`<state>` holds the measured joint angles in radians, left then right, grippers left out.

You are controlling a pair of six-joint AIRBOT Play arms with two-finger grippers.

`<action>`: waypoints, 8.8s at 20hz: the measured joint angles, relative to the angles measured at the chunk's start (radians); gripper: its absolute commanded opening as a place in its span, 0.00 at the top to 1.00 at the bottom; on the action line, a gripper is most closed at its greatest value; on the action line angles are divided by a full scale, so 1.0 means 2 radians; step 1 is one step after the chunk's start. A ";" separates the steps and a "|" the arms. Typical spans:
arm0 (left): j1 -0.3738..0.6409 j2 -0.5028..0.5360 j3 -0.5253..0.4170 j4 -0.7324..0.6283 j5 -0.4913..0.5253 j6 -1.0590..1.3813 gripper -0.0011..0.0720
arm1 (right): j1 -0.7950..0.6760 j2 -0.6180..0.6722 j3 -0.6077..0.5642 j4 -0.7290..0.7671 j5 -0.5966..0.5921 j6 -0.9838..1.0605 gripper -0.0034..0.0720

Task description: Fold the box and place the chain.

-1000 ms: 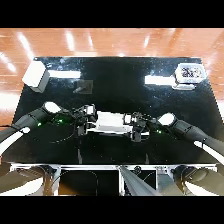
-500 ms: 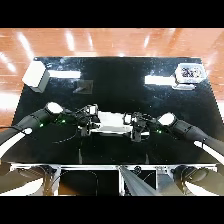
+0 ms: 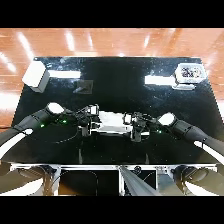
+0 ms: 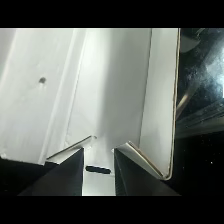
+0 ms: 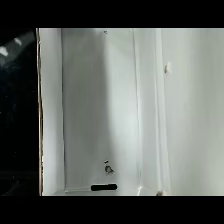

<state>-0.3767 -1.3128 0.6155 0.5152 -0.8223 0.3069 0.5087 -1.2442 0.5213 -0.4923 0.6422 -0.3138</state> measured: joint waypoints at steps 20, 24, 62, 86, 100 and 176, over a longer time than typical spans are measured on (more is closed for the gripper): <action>-0.013 0.000 0.000 -0.003 0.005 0.000 0.31 | 0.000 0.000 0.000 0.000 0.001 0.000 0.13; -0.013 0.000 0.000 -0.010 0.004 0.000 0.96 | 0.000 0.000 0.000 0.000 0.001 0.000 0.13; 0.135 0.068 -0.011 0.247 -0.092 -0.547 0.96 | -0.029 0.000 0.000 -0.030 0.034 -0.010 0.13; 0.085 -0.006 0.001 0.079 -0.134 -0.614 0.13 | -0.029 0.000 0.000 -0.030 0.034 -0.010 0.13; 0.079 -0.006 0.056 0.069 -0.169 -0.615 0.13 | -0.029 0.000 0.000 -0.030 0.033 -0.010 0.13; -0.171 0.043 0.060 0.367 0.078 -1.111 0.25 | -0.020 0.000 0.000 -0.033 0.012 0.003 0.35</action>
<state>-0.7177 -1.2263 0.7349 1.2484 -0.6670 -1.9156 0.4686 -1.2446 0.5217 -0.5583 0.6659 -0.3084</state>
